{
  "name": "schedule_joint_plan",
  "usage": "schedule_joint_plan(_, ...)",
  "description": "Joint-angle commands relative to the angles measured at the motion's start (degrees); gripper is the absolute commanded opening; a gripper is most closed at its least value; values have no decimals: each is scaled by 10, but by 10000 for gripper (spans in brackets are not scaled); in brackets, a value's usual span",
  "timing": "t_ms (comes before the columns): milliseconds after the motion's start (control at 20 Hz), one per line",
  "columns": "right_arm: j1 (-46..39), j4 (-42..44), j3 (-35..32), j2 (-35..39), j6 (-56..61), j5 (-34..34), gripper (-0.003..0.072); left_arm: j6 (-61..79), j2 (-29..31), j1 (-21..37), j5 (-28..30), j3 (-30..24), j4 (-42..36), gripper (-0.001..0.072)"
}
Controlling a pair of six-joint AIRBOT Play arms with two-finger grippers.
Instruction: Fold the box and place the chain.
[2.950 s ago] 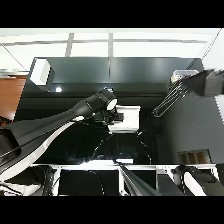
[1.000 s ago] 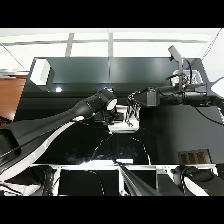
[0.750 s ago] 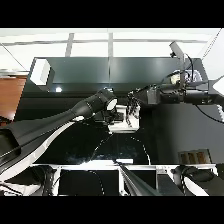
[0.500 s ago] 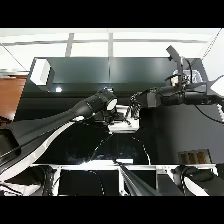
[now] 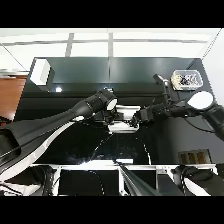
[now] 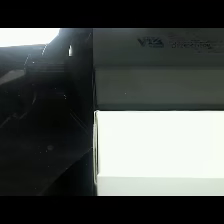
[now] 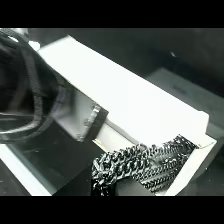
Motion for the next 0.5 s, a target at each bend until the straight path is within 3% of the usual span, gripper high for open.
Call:
schedule_joint_plan(0, 32, -1, -18, -30, 2, -65, 14, 0, 0, 0, 0, 0, 0, 28)
schedule_joint_plan(50, 38, -1, -18, -38, 2, -77, 16, 0, 0, 0, 0, 0, 0, 28)
schedule_joint_plan(100, 41, -1, -18, -41, 2, -82, 105, 0, 0, 0, 0, 0, 0, 28)
schedule_joint_plan(150, 38, -2, -18, -41, 2, -81, 269, 0, 0, 0, 0, 0, 0, 28)
schedule_joint_plan(200, 29, -7, -15, -41, 2, -65, 307, 0, 0, 0, 0, 0, 0, 28)
schedule_joint_plan(450, -114, -137, 14, 3, 5, 44, 307, 0, 0, 0, 1, 0, 0, 28)
